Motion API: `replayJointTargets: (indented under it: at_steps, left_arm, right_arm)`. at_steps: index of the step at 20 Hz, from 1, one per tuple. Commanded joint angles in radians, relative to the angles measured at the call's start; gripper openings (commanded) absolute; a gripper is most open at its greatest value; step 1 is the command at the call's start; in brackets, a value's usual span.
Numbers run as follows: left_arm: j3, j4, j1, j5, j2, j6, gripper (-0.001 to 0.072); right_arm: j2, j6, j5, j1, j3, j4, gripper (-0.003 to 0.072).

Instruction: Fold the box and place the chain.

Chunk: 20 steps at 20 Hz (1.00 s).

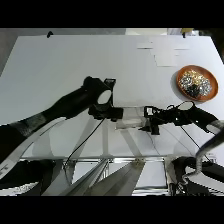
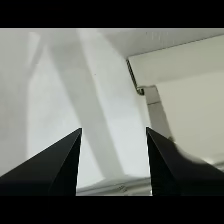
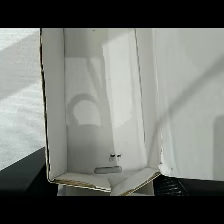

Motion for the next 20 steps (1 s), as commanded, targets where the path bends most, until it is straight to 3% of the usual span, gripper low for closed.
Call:
replayJointTargets:
  at_steps: [1,3,5,8,10,12,15,20]
  left_arm:
    - [-0.034,-0.002,0.063,-0.099,0.125,0.347,0.0452]
    - [-0.109,-0.005,0.119,-0.089,0.205,0.567,0.0468]
    - [-0.232,-0.060,0.188,0.013,0.290,0.996,0.0685]
    - [-0.431,-0.286,0.304,0.291,0.359,1.597,0.0695]
    - [-0.518,-0.517,0.359,0.394,0.329,1.928,0.0694]
    - [-0.546,-0.655,0.364,0.416,0.260,2.129,0.0694]
    - [-0.547,-0.748,0.342,0.433,0.135,2.325,0.0695]
    - [-0.547,-0.816,0.286,0.478,0.041,2.397,0.0696]
  right_arm:
    - [0.001,0.000,0.000,0.000,0.000,0.000,0.0410]
    - [0.001,0.000,0.000,0.000,0.000,0.000,0.0410]
    - [0.001,0.000,0.000,0.000,0.000,0.000,0.0410]
    - [0.001,0.000,0.000,0.000,0.000,0.000,0.0410]
    - [0.001,0.000,0.000,0.000,0.000,0.000,0.0410]
    - [0.001,0.000,0.000,0.000,0.000,0.000,0.0410]
    - [0.001,0.000,0.000,0.000,0.000,0.000,0.0410]
    - [0.001,0.000,0.000,0.000,0.000,0.000,0.0410]
